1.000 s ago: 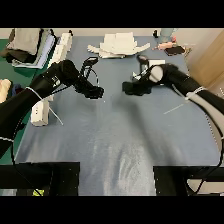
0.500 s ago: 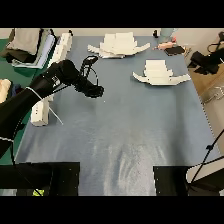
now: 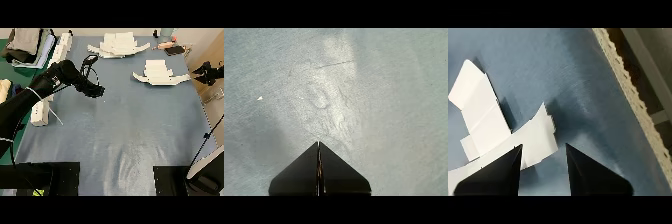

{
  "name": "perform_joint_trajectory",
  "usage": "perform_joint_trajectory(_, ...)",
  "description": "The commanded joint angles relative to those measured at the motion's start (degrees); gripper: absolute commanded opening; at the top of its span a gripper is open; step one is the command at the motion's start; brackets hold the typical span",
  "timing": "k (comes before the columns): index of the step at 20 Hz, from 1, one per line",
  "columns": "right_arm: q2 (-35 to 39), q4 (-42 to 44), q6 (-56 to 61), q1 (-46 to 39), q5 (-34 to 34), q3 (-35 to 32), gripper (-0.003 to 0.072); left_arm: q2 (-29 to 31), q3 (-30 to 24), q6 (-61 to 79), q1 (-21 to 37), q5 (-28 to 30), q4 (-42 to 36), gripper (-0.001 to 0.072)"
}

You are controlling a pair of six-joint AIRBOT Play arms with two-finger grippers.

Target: Fold the box.

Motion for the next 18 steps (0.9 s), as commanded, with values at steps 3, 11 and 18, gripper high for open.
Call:
perform_joint_trajectory(3,-3.6,2.0,-5.0,-0.3,-2.8,1.1,0.0402,0.0,0.0,0.0,0.0,0.1,0.0,0.0017)
perform_joint_trajectory(11,-4.2,6.8,-8.3,1.1,-2.3,1.1,0.0359,0.0,0.0,0.0,0.0,0.6,0.0,0.0017)
perform_joint_trajectory(18,-4.2,6.3,-8.4,3.5,-0.5,1.1,0.0279,0.0,0.0,0.0,0.0,0.5,0.0,0.0017)
